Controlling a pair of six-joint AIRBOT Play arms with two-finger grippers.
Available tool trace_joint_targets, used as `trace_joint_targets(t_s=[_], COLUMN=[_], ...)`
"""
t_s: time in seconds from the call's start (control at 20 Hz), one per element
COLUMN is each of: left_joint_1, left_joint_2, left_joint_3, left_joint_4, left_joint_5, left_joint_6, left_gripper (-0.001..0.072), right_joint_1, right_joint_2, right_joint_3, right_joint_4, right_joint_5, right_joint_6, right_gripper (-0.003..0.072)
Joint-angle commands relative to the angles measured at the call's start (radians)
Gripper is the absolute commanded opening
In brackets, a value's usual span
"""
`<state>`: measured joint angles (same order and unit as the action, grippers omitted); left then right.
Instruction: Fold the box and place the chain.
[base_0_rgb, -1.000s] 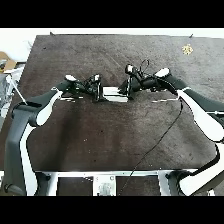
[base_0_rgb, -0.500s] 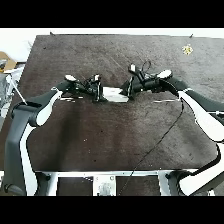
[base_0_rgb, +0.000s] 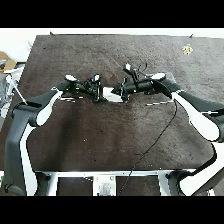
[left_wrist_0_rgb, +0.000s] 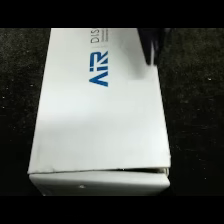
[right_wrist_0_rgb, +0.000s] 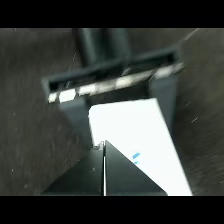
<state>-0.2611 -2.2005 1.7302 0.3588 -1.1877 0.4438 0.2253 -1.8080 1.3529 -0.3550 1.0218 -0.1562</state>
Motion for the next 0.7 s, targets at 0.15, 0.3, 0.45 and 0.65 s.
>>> trace_joint_targets(t_s=[0.15,0.3,0.45,0.65], left_joint_1=[0.001,0.001,0.001,0.001], left_joint_2=[0.000,0.000,0.000,0.000], left_joint_3=[0.000,0.000,0.000,0.000], left_joint_4=[0.000,0.000,0.000,0.000], left_joint_5=[0.002,0.002,0.002,0.001], left_joint_6=[-0.001,-0.001,-0.001,-0.001], left_gripper=[0.0275,0.0275,0.0275,0.0275], right_joint_1=[0.011,0.006,-0.005,-0.006], right_joint_2=[-0.031,-0.031,-0.008,0.131], right_joint_3=[0.000,0.000,0.002,0.002], right_joint_4=[-0.237,-0.232,-0.186,-0.082], right_joint_5=[-0.043,-0.076,-0.080,-0.081], right_joint_6=[0.135,0.157,0.155,0.135], right_gripper=[0.0004,0.0004,0.0004,0.0003])
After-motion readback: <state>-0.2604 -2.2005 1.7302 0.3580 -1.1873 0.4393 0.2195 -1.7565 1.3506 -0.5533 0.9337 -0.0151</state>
